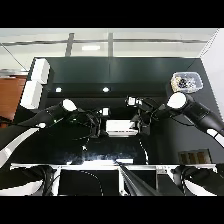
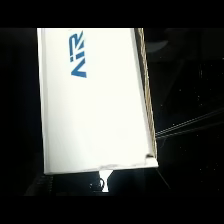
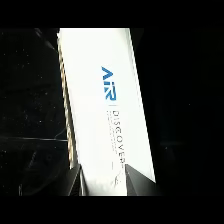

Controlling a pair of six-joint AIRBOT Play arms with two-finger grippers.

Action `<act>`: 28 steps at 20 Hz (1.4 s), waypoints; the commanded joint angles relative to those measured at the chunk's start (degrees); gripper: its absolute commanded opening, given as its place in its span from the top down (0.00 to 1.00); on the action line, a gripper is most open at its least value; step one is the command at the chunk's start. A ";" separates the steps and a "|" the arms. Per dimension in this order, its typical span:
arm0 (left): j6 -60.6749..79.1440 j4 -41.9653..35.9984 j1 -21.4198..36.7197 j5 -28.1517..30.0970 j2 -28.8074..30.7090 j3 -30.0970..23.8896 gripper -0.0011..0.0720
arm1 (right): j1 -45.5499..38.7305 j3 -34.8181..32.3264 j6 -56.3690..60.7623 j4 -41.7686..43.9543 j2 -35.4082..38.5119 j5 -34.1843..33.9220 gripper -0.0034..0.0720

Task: Fold the box and place the chain.

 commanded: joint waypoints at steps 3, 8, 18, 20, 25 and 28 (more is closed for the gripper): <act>0.04 0.02 -0.02 -0.02 -0.04 0.04 0.35 | 0.04 -0.55 0.22 0.20 -0.39 -0.28 0.54; 0.04 0.02 -0.02 -0.02 -0.04 0.04 0.35 | 0.07 -0.57 0.59 2.54 -0.39 -0.87 0.56; 0.04 0.02 -0.02 -0.02 -0.04 0.04 0.35 | 1.27 -3.13 0.59 0.92 -0.46 -1.46 0.55; 0.04 0.02 -0.02 -0.02 -0.04 0.04 0.35 | 1.64 -3.41 0.61 1.07 -0.46 -1.86 0.55; 0.04 0.02 -0.02 -0.02 -0.04 0.04 0.35 | 1.57 -3.26 3.52 1.68 2.23 -1.88 0.54; 0.04 0.02 -0.02 -0.02 -0.04 0.04 0.35 | 1.44 -3.26 10.86 1.70 5.38 -0.42 0.54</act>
